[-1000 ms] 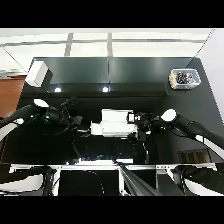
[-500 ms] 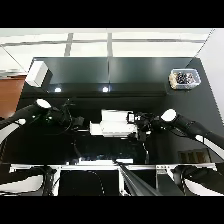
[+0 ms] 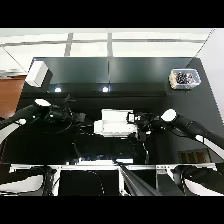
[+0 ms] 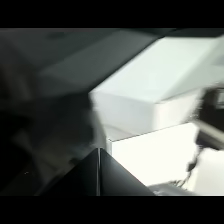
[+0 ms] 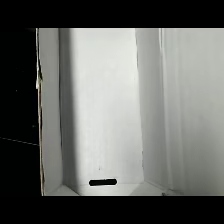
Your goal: Fold the box and place the chain.
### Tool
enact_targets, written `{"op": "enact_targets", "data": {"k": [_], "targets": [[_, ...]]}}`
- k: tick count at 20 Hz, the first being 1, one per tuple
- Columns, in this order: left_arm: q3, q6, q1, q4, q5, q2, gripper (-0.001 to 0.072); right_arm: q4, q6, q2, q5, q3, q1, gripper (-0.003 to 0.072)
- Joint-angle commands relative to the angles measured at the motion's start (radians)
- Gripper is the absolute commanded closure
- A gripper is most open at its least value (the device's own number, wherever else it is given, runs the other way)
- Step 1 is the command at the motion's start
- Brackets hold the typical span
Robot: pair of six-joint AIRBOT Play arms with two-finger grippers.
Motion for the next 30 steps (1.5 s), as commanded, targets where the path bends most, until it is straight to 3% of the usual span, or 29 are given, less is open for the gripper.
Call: {"op": "enact_targets", "data": {"k": [1, 4, 5, 16, 21, 24, 30], "targets": [[0.0, 0.054, 0.034, -0.062, -0.055, 0.0, 0.0506, 0.0, 0.0, 0.001, 0.0, 0.0, 0.0, 0.0378], [0.0, 0.054, -0.003, -0.063, -0.055, 0.0, 0.0264, 0.0, 0.0, 0.001, 0.0, 0.0, 0.0, 0.0378], [0.0, 0.054, -0.02, -0.063, -0.054, 0.0, 0.024, 0.0, 0.0, 0.001, 0.0, 0.0, 0.0, 0.0378], [0.009, -0.018, -0.061, -0.058, -0.069, 0.0, 0.0241, 0.0, 0.0, 0.001, 0.0, 0.0, 0.0, 0.0378], [0.036, -0.082, -0.09, -0.046, -0.003, 0.043, 0.0242, 0.0, 0.0, 0.001, 0.0, 0.0, 0.0, 0.0378], [0.07, -0.291, -0.132, 0.028, -0.002, 0.053, 0.0242, 0.0, 0.0, 0.001, 0.0, 0.0, 0.0, 0.0378], [0.153, -0.443, -0.253, 0.217, 0.041, 0.053, 0.0242, 0.0, 0.0, 0.001, 0.0, 0.0, 0.0, 0.0379]]}}
